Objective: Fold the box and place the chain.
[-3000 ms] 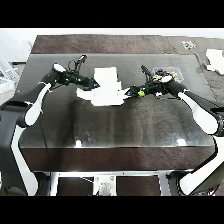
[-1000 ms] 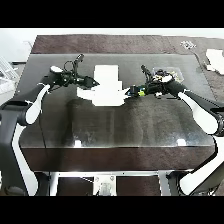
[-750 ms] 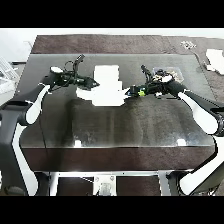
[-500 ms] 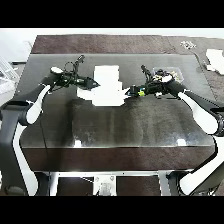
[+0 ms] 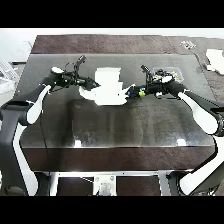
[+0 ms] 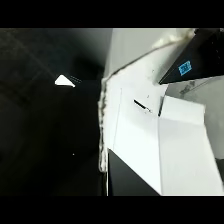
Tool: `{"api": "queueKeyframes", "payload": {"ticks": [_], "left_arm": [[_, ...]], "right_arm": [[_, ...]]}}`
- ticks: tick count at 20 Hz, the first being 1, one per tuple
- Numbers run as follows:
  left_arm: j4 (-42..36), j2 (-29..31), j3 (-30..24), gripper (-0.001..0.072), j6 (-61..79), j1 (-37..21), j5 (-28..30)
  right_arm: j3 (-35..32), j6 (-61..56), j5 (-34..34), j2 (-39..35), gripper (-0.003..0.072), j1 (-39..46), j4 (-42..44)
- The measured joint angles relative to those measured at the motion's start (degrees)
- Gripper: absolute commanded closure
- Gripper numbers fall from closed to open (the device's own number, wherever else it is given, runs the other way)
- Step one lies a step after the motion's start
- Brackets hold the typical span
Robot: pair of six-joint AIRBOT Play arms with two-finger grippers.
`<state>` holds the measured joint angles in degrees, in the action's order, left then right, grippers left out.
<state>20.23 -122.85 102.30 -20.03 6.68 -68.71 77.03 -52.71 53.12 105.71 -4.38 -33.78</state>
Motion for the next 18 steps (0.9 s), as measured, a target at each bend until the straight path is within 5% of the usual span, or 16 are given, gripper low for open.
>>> {"api": "queueKeyframes", "payload": {"ticks": [9, 18], "left_arm": [[-6.5, 0.0, -4.3, 0.0689, 26.3, -0.1, -6.0], [-9.6, -0.4, -8.9, 0.0692, 41.2, 0.0, -5.2]], "right_arm": [[0.0, 0.9, -0.1, -6.9, 0.0315, 6.8, 0.7], [0.0, 1.8, 0.7, -10.0, 0.0314, 8.2, 1.5]]}}
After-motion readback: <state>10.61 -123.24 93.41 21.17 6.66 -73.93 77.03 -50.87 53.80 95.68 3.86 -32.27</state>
